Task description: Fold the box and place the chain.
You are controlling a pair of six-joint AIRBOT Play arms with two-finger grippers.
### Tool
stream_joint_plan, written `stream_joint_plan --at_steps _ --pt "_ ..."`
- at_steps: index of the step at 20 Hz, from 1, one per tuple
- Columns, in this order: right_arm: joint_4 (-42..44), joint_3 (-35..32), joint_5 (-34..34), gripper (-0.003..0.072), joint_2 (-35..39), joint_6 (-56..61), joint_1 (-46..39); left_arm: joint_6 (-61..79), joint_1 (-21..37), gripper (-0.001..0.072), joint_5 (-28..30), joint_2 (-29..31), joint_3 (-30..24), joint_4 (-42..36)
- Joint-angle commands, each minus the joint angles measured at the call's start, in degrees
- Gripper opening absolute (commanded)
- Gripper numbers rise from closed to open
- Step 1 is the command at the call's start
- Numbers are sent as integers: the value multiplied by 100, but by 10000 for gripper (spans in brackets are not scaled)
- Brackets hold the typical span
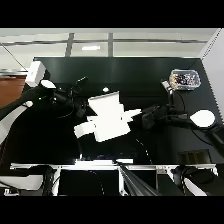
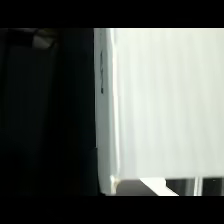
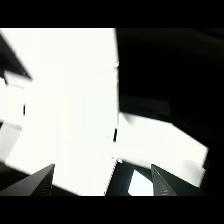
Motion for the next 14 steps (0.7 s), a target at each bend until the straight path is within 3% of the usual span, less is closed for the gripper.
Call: stream_joint_plan --at_steps 1,2,5,8,10,14 --pt "-1137 439 1211 718 -4 -702 -22 717 -348 25 734 730 -350 70" --pt "-1139 415 1023 718 -9 -1051 118 1123 -487 25 1025 907 -505 76" --pt "-1139 363 350 719 -116 -1864 675 1537 -876 25 863 977 -586 682" --pt "-1237 177 -74 718 -330 -2616 1161 1593 -1237 25 1821 975 -686 837" --pt "-1386 52 -162 718 -503 -2848 1322 1873 -1381 27 2249 966 -719 772" --pt "-1453 31 -87 718 -831 -3139 1495 1888 -1397 30 2249 874 -719 1272"
